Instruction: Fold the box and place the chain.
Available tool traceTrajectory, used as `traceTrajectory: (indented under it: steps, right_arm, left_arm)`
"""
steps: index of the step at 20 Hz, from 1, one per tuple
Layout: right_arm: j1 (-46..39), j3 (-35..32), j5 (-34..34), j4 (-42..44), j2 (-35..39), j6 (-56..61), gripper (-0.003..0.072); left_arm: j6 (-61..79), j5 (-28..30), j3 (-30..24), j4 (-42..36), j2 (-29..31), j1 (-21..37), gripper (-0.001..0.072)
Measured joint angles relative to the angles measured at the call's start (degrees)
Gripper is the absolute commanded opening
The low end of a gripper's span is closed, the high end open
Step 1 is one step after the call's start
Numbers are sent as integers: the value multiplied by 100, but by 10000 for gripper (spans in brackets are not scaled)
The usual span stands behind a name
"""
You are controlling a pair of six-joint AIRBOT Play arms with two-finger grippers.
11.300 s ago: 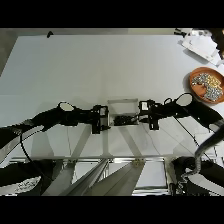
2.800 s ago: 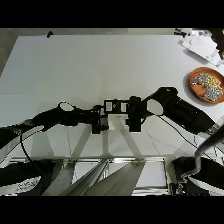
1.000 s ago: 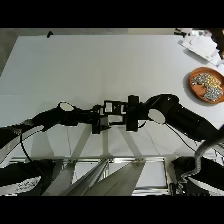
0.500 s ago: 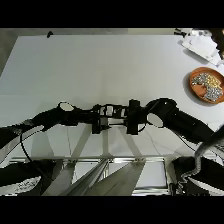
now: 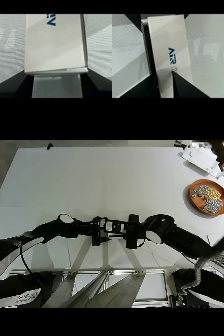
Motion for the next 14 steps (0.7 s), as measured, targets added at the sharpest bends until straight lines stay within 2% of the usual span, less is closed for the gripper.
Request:
traceTrajectory:
  steps: [2, 5, 6, 11, 12, 13, 14]
  right_arm:
    - [4, -13, 24, 28, -2, 50, 327]
    - [7, -17, 72, 33, 81, 68, 330]
    - [7, -24, 116, 26, 146, 74, 352]
    - [-4, -22, 48, 17, 680, 74, 342]
    - [-11, -22, 33, 17, 807, 74, 271]
    - [-37, -22, 4, 42, 918, 74, 68]
    - [-90, -24, -4, 142, 1008, 90, 17]
  left_arm:
    - [0, 0, 0, 0, 0, 0, 456]
    - [7, -31, 0, 15, 0, -2, 456]
    - [9, -33, 0, 15, 0, -2, 456]
    - [7, -24, 0, 11, 0, -2, 456]
    - [4, -22, 0, 11, 0, -2, 456]
    - [4, -22, 0, 11, 0, -2, 456]
    - [4, -20, 0, 9, 0, -2, 456]
